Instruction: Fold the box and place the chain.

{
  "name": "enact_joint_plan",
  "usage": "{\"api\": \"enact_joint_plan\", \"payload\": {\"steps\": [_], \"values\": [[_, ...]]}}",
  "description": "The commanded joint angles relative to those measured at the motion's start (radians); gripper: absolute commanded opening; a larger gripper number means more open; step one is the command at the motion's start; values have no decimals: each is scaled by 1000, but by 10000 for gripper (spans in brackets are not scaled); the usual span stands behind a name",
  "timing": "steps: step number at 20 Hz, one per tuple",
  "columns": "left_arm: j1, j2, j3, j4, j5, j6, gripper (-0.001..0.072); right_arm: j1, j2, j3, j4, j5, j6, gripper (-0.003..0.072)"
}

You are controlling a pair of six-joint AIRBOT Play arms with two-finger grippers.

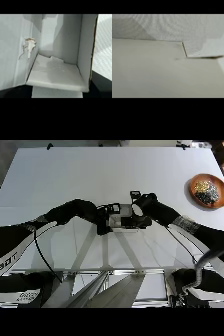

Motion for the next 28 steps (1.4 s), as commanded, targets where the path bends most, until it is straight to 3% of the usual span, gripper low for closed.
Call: {"api": "enact_joint_plan", "payload": {"steps": [1, 5, 10, 11, 12, 13, 14, 16, 19, 21, 23, 28], "values": [[0, -1, 0, 0, 0, 0, 348, 11, -16, 1, 6, -8, 12, 305], [0, -1, 0, 0, 0, 0, 348, 26, -38, 1, 7, -10, 15, 17], [0, -1, 0, 0, 0, 0, 348, 28, -39, 1, 11, -47, 30, 20], [0, -1, 0, 0, 0, 0, 348, 28, -39, 1, 21, -53, 29, 38], [0, -1, 0, 0, 0, 0, 348, 28, -39, 1, 27, -60, 28, 194], [0, -1, 0, 0, 0, 0, 348, 28, -39, 1, 30, -62, 28, 405], [0, -1, 0, 0, 0, 0, 348, 28, -39, 1, 30, -61, 22, 470], [0, -1, 0, 0, 0, 0, 348, 28, -39, 1, 29, -61, 10, 455], [0, -1, 0, 0, 0, 0, 348, 28, -39, 1, 29, -78, 10, 274], [0, -1, 0, 0, 1, 0, 348, 28, -40, 1, 29, -78, 10, 199], [0, -1, 0, 0, 0, 0, 348, 28, -40, 1, 28, -75, 10, 13], [0, -1, 0, 0, 1, 0, 348, 28, -24, 1, 28, -51, -39, 15]]}}
